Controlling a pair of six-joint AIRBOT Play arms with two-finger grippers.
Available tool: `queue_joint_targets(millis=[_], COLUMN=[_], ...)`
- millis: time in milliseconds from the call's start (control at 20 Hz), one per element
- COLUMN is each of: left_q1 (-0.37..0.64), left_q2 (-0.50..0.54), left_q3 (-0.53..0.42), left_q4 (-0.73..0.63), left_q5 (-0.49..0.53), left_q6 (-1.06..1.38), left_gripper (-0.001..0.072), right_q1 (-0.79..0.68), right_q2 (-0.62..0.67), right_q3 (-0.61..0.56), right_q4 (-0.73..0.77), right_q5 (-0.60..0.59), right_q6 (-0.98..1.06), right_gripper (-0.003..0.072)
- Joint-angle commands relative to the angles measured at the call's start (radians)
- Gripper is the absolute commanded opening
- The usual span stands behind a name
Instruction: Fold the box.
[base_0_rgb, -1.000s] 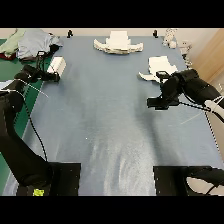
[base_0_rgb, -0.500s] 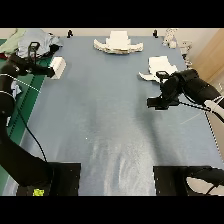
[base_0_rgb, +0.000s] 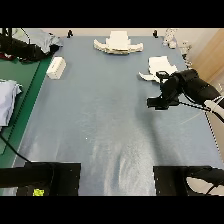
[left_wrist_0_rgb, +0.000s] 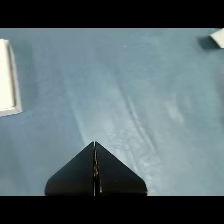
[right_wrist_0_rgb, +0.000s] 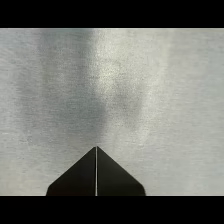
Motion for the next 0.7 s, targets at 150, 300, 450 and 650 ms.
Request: queue_joint_targets(millis=[150, 300, 450, 650], left_q1=[-0.298, -0.463, -0.599, -0.669], left_q2=[0.307, 0.444, 0.493, 0.478], left_q3=[-0.309, -0.619, -0.842, -0.894], left_q4=[0.117, 0.163, 0.163, 0.156], left_q5=[0.033, 0.209, 0.391, 0.424], left_q6=[-0.232, -0.326, -0.372, -0.371], left_gripper=[0.0009, 0.0009, 0.0011, 0.0016], right_q1=[0.000, 0.000, 0.000, 0.000], right_q2=[0.000, 0.000, 0.000, 0.000], right_q3=[0.000, 0.000, 0.000, 0.000], right_q4=[0.000, 0.000, 0.000, 0.000], right_q5=[0.000, 0.000, 0.000, 0.000], right_q6=[0.000, 0.000, 0.000, 0.000], right_gripper=[0.0006, 0.0006, 0.0006, 0.0006])
